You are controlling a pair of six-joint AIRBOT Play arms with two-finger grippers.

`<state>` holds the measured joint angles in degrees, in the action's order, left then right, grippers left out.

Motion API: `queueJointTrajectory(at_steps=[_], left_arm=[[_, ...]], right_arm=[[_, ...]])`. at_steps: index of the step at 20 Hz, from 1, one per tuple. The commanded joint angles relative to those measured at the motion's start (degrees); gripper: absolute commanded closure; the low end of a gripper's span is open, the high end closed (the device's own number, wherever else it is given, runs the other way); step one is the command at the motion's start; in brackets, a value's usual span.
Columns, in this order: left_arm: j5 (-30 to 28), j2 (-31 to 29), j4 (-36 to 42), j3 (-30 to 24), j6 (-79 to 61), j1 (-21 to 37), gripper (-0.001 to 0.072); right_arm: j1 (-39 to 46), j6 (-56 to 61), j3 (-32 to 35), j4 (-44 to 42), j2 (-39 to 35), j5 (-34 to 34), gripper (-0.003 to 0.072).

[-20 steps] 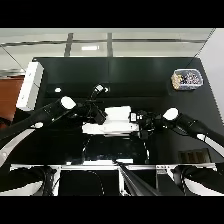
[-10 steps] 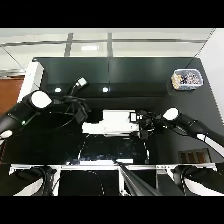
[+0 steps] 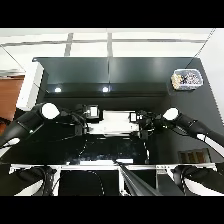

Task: Fold the box and place the chain.

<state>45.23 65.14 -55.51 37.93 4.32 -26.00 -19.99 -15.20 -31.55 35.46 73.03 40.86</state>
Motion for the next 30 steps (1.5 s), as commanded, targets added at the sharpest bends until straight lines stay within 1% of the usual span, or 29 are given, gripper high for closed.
queueJointTrajectory(at_steps=[1,3,6,7,8,9,10,11,14,16,21,24,28,30], left_arm=[[-2.8,3.65,2.69,-0.26,-4.42,-2.64,0.0007],[-3.23,5.44,2.93,-0.26,-4.39,-4.02,0.0007],[-3.3,7.02,7.23,-0.26,-4.35,-5.01,0.0008],[-3.8,6.97,8.74,-0.26,-4.35,-5.07,0.0027],[-4.63,6.97,9.57,-0.26,-4.33,-5.07,0.007],[-4.68,6.97,9.6,-0.26,-4.33,-5.07,0.0201],[-4.44,6.97,9.6,-0.26,-4.33,-5.07,0.0347],[-4.0,6.97,9.86,-0.26,-4.33,-5.09,0.0436],[-4.13,7.02,12.74,-0.26,-4.33,-5.09,0.0448],[-4.24,7.23,15.85,-0.26,-4.35,-5.09,0.0494],[-4.39,9.46,22.01,-0.26,-4.39,-5.16,0.0494],[-4.46,10.88,22.38,-0.26,-4.37,-5.51,0.0494],[-5.22,11.04,23.71,-0.26,-4.37,-5.92,0.0495],[-5.14,11.04,23.93,-0.26,-4.94,-5.92,0.0684]], right_arm=[[-0.02,0.02,-0.02,0.0,0.02,0.0,0.0531],[-0.02,0.02,-0.02,0.0,0.02,0.0,0.0531],[-0.02,0.02,-0.02,-0.02,0.02,0.0,0.0532],[-0.02,0.02,-0.02,-0.02,0.02,0.0,0.0531],[-0.02,0.02,-0.02,0.0,0.02,0.0,0.0532],[0.0,0.02,-0.02,-0.02,0.02,0.0,0.0531],[-0.02,0.02,-0.02,-0.02,0.02,0.0,0.0531],[-0.02,0.02,-0.02,-0.02,0.02,0.0,0.0531],[-0.02,0.02,-0.02,0.0,0.02,0.0,0.0532],[-0.02,0.02,-0.02,0.0,0.02,0.0,0.0531],[0.0,0.02,-0.02,-0.02,0.02,0.0,0.0532],[0.0,0.02,-0.02,-0.02,0.02,0.0,0.0531],[-0.02,0.02,-0.02,-0.02,0.02,0.0,0.0531],[-0.02,0.02,-0.02,0.0,0.02,-0.02,0.0531]])
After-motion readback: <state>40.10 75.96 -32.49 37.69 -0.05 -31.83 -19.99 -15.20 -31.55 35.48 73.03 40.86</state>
